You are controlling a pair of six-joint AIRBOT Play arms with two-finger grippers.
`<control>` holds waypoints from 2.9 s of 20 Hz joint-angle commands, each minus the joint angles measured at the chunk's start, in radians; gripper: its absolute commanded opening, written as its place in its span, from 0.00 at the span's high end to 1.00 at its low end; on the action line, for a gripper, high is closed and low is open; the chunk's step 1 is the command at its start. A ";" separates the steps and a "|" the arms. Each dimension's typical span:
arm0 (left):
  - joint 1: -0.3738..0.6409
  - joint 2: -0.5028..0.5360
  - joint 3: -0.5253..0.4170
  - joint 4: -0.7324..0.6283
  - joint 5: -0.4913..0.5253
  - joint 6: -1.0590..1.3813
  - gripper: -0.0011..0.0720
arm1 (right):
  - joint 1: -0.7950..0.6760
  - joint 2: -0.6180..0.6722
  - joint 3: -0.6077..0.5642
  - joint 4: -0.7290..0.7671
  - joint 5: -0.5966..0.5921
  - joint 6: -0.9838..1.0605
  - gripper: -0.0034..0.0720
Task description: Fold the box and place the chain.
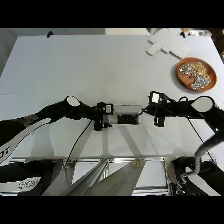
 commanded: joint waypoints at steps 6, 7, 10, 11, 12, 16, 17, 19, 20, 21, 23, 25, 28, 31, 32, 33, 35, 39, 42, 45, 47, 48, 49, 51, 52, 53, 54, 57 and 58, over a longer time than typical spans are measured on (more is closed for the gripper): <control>0.000 0.000 0.000 0.000 0.000 0.000 0.97 | 0.072 0.112 0.000 0.251 0.114 0.071 0.93; 0.000 0.000 0.000 0.000 0.000 0.000 0.97 | 0.112 0.094 0.000 0.250 0.088 0.071 0.93; 0.000 0.000 0.000 0.000 0.000 0.000 0.97 | 0.238 0.010 0.000 0.292 -0.075 0.106 0.93; 0.000 0.000 0.000 0.000 0.000 0.000 0.97 | 0.276 -0.020 0.000 0.318 -0.143 0.128 0.93; 0.000 0.000 0.000 0.000 0.000 0.000 0.97 | 0.315 -0.051 0.000 0.344 -0.200 0.130 0.93; 0.000 0.000 0.000 0.000 0.000 0.000 0.97 | 0.420 -0.161 0.029 0.355 -0.290 0.138 0.93; 0.000 0.000 0.000 0.000 0.000 0.000 0.97 | 0.426 -0.178 0.036 0.354 -0.327 0.182 0.93; 0.000 0.000 0.000 0.000 0.000 0.000 0.97 | 0.423 -0.182 0.036 0.345 -0.393 0.251 0.92; 0.000 0.000 0.000 0.000 0.000 0.000 0.97 | 0.422 -0.182 0.036 0.341 -0.392 0.258 0.83; 0.000 0.000 0.000 0.000 0.000 0.000 0.97 | 0.422 -0.182 0.036 0.333 -0.367 0.257 0.74; 0.000 0.000 0.000 0.000 0.000 0.000 0.97 | 0.422 -0.180 0.036 0.307 -0.300 0.253 0.68; 0.000 0.000 0.000 0.000 0.000 0.000 0.97 | 0.422 -0.160 0.037 0.271 -0.260 0.254 0.68; 0.000 0.000 0.000 0.000 0.000 0.000 0.97 | 0.422 -0.068 0.044 0.244 -0.248 0.254 0.68; 0.000 0.000 0.000 0.000 0.000 0.000 0.97 | 0.415 0.021 0.101 0.111 -0.195 0.267 0.69; 0.000 0.000 0.000 0.000 0.000 0.000 0.97 | 0.393 0.037 0.120 0.105 -0.173 0.275 0.69; 0.000 0.000 0.000 0.000 0.000 0.000 0.97 | 0.355 0.045 0.138 0.111 -0.153 0.282 0.69; 0.000 0.000 0.000 0.000 0.000 0.000 0.97 | 0.267 0.045 0.158 0.116 -0.137 0.284 0.73; 0.000 0.000 0.000 0.000 0.000 0.000 0.97 | 0.102 0.004 0.159 0.125 -0.142 0.285 0.73; 0.000 0.000 0.000 0.000 0.000 0.000 0.97 | 0.069 -0.087 0.159 0.126 -0.141 0.285 0.73; 0.000 0.000 0.000 0.000 0.000 0.000 0.97 | 0.069 -0.197 0.159 0.167 -0.132 0.285 0.73; 0.000 0.000 0.000 0.000 0.000 0.000 0.97 | 0.069 -0.249 0.159 0.192 -0.115 0.283 0.73; 0.000 0.000 0.000 0.000 0.000 0.000 0.97 | 0.069 -0.266 0.159 0.198 -0.096 0.279 0.73; 0.000 0.000 0.000 0.000 0.000 0.000 0.97 | 0.069 -0.274 0.159 0.197 -0.076 0.271 0.73; 0.000 0.000 0.000 0.000 0.000 0.000 0.97 | 0.069 -0.275 0.159 0.199 -0.024 0.227 0.73; 0.000 0.000 0.000 0.000 0.000 0.000 0.97 | 0.069 -0.275 0.159 0.201 0.005 0.216 0.73; 0.000 0.000 0.000 0.000 0.000 0.000 0.97 | 0.070 -0.275 0.159 0.204 0.030 0.205 0.72; 0.000 0.000 0.000 0.000 0.000 0.000 0.97 | 0.073 -0.275 0.159 0.204 0.059 0.193 0.72; 0.000 0.000 0.000 0.000 0.000 0.000 0.97 | 0.114 -0.267 0.159 0.196 0.108 0.170 0.71; 0.000 0.000 0.000 0.000 0.000 0.000 0.97 | 0.141 -0.256 0.159 0.183 0.106 0.170 0.71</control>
